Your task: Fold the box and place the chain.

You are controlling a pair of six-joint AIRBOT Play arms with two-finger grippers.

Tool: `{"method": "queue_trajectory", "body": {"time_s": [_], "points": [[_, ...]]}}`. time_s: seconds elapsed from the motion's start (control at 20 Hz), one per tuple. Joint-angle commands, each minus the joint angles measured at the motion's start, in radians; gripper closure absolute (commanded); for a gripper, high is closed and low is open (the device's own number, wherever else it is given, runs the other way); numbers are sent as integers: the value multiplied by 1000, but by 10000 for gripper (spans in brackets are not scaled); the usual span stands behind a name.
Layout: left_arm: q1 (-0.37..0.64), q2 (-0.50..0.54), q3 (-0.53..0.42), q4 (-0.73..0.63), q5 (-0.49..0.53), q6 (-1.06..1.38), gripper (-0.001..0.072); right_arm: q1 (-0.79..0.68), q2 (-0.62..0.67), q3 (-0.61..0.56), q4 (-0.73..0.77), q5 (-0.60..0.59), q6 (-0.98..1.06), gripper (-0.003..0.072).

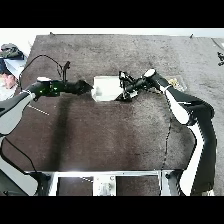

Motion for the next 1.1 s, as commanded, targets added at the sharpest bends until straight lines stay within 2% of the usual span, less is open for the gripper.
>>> {"method": "queue_trajectory", "body": {"time_s": [0.0, 0.4, 0.7, 0.9, 1.05], "points": [[-27, 0, 18, 5, 10, -22, 342, 0, -1, 0, 0, -1, 0, 521], [-39, 0, 26, 111, 33, -137, 342, 0, -1, 0, 0, -2, 0, 521], [-117, 0, 196, 483, 29, -492, 342, 0, -1, 0, 0, -2, 0, 521], [-181, 0, 261, 662, 54, -714, 342, 0, -1, 0, 0, -2, 0, 521], [-219, -1, 271, 728, 106, -826, 342, 0, -1, 0, 0, -2, 0, 521]]}}
